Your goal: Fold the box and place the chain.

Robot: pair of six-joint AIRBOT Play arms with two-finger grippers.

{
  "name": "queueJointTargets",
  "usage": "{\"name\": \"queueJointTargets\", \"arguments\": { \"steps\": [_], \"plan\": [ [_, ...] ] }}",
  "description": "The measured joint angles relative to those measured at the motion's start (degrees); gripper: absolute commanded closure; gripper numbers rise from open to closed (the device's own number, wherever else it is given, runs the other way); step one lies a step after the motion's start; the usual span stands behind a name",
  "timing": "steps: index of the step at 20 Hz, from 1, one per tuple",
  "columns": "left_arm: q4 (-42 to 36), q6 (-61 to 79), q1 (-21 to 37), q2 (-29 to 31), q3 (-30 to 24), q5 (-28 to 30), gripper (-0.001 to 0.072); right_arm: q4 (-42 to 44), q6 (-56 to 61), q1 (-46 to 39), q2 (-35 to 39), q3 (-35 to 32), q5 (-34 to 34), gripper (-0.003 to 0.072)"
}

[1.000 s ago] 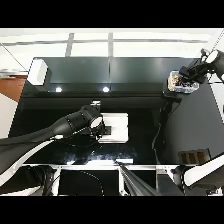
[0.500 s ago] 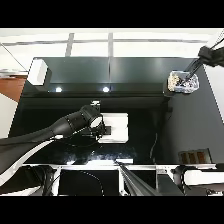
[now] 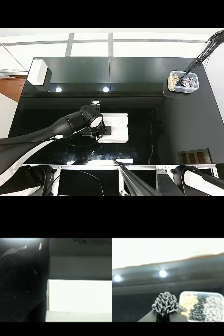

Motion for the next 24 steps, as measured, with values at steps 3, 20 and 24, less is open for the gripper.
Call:
{"name": "queueJointTargets", "arguments": {
  "steps": [3, 20, 24],
  "plan": [
    [0.0, 0.0, 0.0, 0.0, 0.0, -0.1, 0.0684, 1.4, -1.3, 2.0, 5.0, -0.5, 3.5, 0.0647],
    [0.2, 0.1, 0.0, 0.0, 0.0, 0.1, 0.0684, 12.2, -15.5, 31.0, 14.0, -23.0, 21.6, 0.0647],
    [0.3, 0.1, 0.0, 0.0, 0.0, 0.1, 0.0684, 16.4, -16.2, 35.8, 14.0, -23.6, 21.5, 0.0647]
  ]
}}
